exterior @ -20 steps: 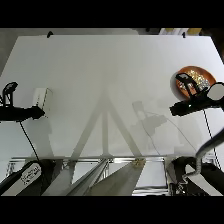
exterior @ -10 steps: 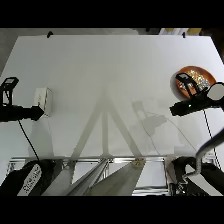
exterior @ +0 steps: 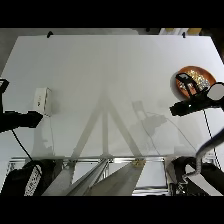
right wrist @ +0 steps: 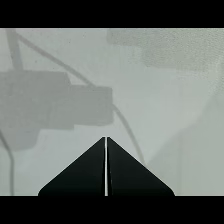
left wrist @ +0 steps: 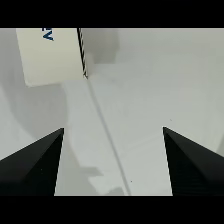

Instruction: Fold the box and place the chain.

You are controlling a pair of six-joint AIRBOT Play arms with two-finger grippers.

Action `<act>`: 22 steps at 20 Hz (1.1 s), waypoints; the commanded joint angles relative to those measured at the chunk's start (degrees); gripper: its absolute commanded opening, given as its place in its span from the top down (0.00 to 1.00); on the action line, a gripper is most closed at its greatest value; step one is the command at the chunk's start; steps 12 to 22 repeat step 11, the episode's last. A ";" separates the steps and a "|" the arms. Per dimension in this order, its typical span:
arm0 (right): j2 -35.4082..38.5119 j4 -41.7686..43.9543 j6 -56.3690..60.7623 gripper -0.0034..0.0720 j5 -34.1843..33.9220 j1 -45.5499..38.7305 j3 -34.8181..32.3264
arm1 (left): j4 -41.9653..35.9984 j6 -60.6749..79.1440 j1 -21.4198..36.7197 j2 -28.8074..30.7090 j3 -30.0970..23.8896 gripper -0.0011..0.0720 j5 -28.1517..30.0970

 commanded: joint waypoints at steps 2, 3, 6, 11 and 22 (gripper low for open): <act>-0.04 0.02 0.00 0.93 0.02 -0.04 0.00 | 0.00 -0.87 -0.11 1.16 -0.02 0.04 -1.36; -0.02 0.02 0.00 0.93 0.02 -0.04 0.00 | -0.02 -0.87 -0.11 1.16 -0.02 0.04 -1.36; -0.04 0.02 0.00 0.93 0.02 -0.04 0.00 | 0.00 -0.87 -0.11 1.16 -0.02 0.04 -1.33; -0.02 0.02 0.00 0.93 0.02 -0.04 0.00 | 0.00 -0.85 -0.13 1.16 -0.02 0.04 -0.13; -0.02 0.02 0.00 0.93 0.02 -0.04 0.00 | 0.00 -0.85 -0.13 1.16 -0.02 0.04 -0.13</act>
